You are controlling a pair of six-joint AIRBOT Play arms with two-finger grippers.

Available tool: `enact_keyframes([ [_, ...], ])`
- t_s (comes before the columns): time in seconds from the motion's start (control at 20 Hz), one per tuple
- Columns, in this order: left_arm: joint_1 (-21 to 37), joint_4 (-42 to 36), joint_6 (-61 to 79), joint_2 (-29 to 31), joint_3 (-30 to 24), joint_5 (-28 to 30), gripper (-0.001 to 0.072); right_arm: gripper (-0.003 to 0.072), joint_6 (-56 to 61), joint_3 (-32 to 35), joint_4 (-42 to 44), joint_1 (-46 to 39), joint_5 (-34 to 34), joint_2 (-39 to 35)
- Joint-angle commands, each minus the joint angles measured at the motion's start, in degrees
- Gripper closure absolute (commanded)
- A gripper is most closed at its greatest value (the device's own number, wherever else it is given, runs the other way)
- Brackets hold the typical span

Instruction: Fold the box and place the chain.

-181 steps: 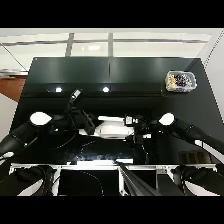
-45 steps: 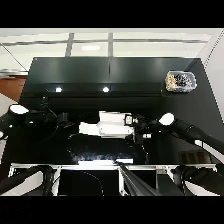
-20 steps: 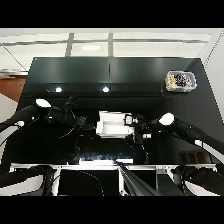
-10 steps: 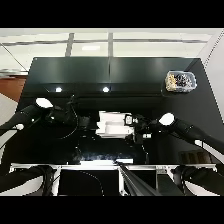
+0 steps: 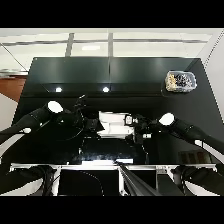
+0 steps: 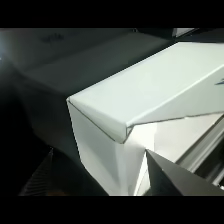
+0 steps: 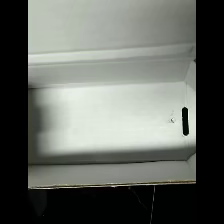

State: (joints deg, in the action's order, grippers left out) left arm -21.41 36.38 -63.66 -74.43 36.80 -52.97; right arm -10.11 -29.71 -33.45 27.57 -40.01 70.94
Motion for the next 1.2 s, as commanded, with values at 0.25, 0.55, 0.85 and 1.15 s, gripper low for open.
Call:
enact_keyframes([
  [0.25, -3.74, 2.67, -6.99, 0.04, 0.48, 3.23, 0.0020, 0.0226, 0.02, 0.02, -0.02, 0.07, 0.00, 0.04],
  [0.55, -13.42, 28.83, -34.91, 0.04, 7.87, 6.19, 0.0037, 0.0227, 0.02, 0.02, -0.02, 0.07, 0.00, 0.04],
  [0.85, -21.27, 46.03, -54.07, 0.00, 11.87, 4.52, 0.0250, 0.0226, 0.02, 0.02, -0.02, 0.07, 0.17, 0.04],
  [1.15, -26.25, 50.93, -64.83, -1.07, 12.15, 3.23, 0.0250, 0.0227, 0.02, 0.02, 0.00, 0.07, 0.15, 0.04],
])
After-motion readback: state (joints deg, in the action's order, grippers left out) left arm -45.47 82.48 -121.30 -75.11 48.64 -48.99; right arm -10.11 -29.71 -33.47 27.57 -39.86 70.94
